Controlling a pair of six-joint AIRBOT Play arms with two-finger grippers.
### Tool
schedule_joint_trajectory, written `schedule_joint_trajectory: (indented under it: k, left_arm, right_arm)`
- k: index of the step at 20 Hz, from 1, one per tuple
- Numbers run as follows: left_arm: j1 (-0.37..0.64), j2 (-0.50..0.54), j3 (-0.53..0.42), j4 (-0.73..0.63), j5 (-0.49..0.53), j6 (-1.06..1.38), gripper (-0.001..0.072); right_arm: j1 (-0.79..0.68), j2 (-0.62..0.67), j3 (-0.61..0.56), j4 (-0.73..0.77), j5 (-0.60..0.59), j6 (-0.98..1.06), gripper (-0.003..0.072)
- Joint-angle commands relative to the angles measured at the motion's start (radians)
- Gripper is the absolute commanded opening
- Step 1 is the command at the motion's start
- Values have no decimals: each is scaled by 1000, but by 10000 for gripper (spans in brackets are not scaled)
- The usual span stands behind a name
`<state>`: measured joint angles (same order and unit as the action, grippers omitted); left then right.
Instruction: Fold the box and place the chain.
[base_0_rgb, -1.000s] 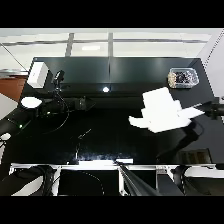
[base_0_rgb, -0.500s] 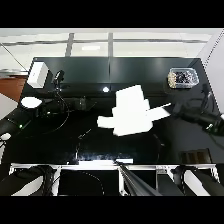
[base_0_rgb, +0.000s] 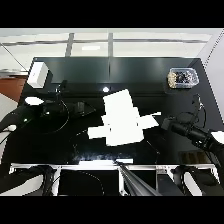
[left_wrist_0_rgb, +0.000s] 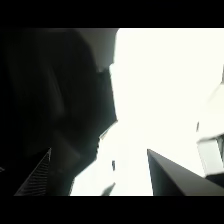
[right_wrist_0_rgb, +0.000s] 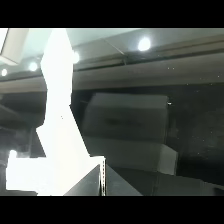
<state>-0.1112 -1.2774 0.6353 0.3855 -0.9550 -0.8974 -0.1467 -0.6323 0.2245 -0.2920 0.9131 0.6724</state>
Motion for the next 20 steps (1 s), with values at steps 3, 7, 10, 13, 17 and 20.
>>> schedule_joint_trajectory:
  k: [3, 7, 10, 13, 17, 20]
  left_arm:
    - [-4, -205, 13, -227, -183, 260, 704]
    - [-109, -320, 110, -281, -154, 339, 707]
    - [-120, -340, 181, -164, -188, 336, 705]
    - [-119, -340, 190, -156, -212, 338, 704]
    - [-132, -340, 190, -180, -373, 414, 699]
    - [-151, -348, 190, -185, -397, 433, 699]
  right_arm:
    - [8, 10, -7, 5, 6, 2, 30]
    - [8, 10, -7, 4, 7, 11, 30]
    - [8, 10, -7, 4, 12, 12, 30]
    - [8, 10, -7, 4, 18, 13, 30]
    - [8, 10, -7, 3, 18, 27, 30]
    - [8, 10, -7, 3, 18, 27, 29]
